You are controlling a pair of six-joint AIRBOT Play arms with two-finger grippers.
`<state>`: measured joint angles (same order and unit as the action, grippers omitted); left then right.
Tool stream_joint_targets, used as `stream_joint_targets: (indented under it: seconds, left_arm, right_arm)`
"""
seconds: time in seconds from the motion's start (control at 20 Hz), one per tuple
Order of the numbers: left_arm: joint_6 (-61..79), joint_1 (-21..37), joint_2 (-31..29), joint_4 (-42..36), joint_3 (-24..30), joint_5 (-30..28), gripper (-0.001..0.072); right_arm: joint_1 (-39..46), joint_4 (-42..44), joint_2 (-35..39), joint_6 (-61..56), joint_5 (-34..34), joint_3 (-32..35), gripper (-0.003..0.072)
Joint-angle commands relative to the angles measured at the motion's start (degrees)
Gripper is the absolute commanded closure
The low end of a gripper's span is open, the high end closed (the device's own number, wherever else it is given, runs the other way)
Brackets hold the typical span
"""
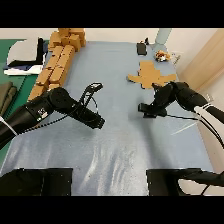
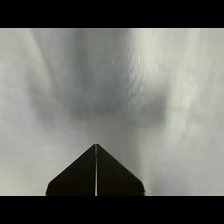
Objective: Fold the box.
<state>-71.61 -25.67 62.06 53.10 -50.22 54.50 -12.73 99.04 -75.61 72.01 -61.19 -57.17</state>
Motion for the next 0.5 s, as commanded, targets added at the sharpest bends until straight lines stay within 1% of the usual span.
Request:
stream_joint_targets:
  seconds: [0.0, 0.05, 0.1, 0.2, 0.3, 0.35, 0.45]
  left_arm:
    - [0.0, 0.0, -0.02, 0.0, -0.02, -0.11, 0.0697]
    - [0.0, -0.02, -0.02, 0.0, -0.02, -0.07, 0.0697]
    - [0.0, -0.02, -0.02, -0.02, -0.02, 0.0, 0.0697]
    - [0.0, -0.02, -0.02, 0.0, -0.02, -0.07, 0.0698]
    - [0.0, -0.02, -0.02, 0.0, -0.02, -0.07, 0.0697]
    - [0.0, -0.04, -0.02, -0.02, -0.02, -0.02, 0.0697]
    - [0.0, -0.04, -0.02, -0.37, -0.02, -0.07, 0.0697]
  right_arm:
    - [4.87, -7.3, -2.51, 0.02, 7.82, -6.97, 0.0609]
    - [9.6, -7.34, -5.29, 0.68, 6.75, -12.85, 0.0402]
    - [14.51, -6.23, -8.35, 3.72, 6.08, -18.62, 0.0308]
    - [24.39, -2.29, -16.17, 9.73, 6.38, -30.4, 0.0308]
    - [32.83, 6.23, -24.72, 14.21, 6.54, -40.39, 0.0308]
    - [36.3, 13.22, -28.57, 15.89, 6.88, -43.85, 0.0309]
    - [40.87, 24.98, -34.29, 19.96, 9.73, -47.21, 0.0309]
